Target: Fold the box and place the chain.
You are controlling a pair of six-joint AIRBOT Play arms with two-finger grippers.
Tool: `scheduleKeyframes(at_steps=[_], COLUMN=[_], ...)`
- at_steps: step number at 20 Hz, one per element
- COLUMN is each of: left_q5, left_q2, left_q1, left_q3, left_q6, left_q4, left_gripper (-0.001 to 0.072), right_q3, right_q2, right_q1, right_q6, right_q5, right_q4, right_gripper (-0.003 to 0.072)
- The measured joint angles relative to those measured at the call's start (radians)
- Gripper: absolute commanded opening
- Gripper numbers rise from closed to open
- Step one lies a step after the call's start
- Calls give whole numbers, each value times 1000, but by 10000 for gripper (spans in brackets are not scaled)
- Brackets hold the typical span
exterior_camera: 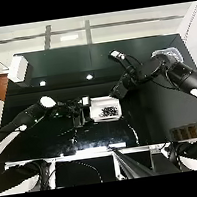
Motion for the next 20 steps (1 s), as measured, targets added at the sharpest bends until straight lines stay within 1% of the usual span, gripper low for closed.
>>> scheduleKeyframes(at_steps=[5,9,20], left_q5=[0,0,0], left_q2=[0,0,0], left_q1=[0,0,0], left_q3=[0,0,0], left_q6=[0,0,0], left_q4=[0,0,0], left_gripper=[478,478,478], right_q3=[13,14,-6], right_q2=[-2,-3,-10], right_q1=[20,51,110], right_q6=[-116,-154,-243], right_q5=[-82,-142,-155], right_q4=[20,-36,-74], right_gripper=[702,701,700])
